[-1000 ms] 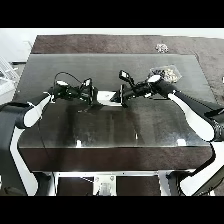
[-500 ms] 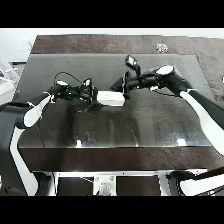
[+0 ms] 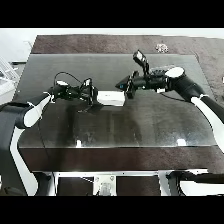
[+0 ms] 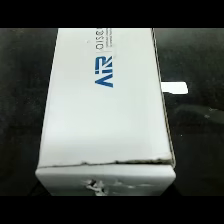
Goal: Fold the box and place the chain.
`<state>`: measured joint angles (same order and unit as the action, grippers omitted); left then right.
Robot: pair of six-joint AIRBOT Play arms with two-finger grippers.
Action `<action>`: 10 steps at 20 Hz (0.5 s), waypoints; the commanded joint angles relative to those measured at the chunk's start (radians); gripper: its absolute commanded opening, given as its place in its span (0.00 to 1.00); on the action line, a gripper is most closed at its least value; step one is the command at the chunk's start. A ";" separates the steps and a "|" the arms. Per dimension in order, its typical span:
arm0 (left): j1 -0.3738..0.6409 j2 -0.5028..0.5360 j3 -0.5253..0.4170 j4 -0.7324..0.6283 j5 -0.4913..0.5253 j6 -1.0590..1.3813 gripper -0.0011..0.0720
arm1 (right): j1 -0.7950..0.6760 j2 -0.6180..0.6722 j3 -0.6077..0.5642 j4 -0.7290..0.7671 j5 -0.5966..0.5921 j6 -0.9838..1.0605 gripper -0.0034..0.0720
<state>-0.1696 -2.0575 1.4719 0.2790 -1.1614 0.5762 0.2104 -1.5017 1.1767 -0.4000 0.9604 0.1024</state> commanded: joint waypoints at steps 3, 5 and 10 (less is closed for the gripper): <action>0.000 0.001 0.000 -0.027 0.001 0.000 0.65 | 0.004 -0.058 -0.111 0.026 -0.098 -0.062 0.05; 0.000 0.001 0.000 -0.036 0.000 0.000 0.65 | 0.004 -0.076 -0.111 0.026 -0.127 -0.063 0.05; 0.000 0.001 0.000 -0.041 0.000 0.000 0.65 | 0.004 -0.101 -0.111 0.023 -0.142 -0.062 0.05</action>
<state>-0.1696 -2.0575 1.4719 0.2462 -1.1606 0.5762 0.2134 -1.5867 1.0698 -0.3763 0.8383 0.0441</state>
